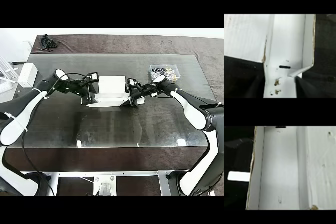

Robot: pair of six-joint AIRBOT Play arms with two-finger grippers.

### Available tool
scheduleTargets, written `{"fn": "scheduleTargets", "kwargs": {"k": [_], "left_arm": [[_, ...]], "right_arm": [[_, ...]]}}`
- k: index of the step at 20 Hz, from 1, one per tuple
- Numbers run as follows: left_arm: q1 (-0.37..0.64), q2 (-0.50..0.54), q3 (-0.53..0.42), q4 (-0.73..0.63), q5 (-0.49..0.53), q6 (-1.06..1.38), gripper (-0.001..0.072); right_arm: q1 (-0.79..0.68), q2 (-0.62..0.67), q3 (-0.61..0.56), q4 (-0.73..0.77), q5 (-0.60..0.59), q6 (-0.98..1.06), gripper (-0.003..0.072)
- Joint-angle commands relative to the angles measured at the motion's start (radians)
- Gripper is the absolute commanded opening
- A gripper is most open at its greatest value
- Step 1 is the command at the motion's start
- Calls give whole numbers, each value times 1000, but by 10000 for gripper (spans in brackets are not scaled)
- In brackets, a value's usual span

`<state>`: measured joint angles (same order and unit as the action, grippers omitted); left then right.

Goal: Fold the box and place the chain.

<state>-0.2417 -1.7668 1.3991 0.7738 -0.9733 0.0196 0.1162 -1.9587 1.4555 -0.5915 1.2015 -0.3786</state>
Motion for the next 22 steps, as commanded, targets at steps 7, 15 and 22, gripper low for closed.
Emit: {"fn": "scheduleTargets", "kwargs": {"k": [7, 15, 22], "left_arm": [[0, -27, 0, -28, -77, 4, 476], [0, -44, 0, -50, -51, 44, 289], [-1, -47, 0, -177, -33, 127, 274]], "right_arm": [[1, 0, 0, 0, 0, 0, 586], [1, 0, 0, 0, 0, 0, 586], [1, 0, 0, 0, 0, 0, 586]]}}
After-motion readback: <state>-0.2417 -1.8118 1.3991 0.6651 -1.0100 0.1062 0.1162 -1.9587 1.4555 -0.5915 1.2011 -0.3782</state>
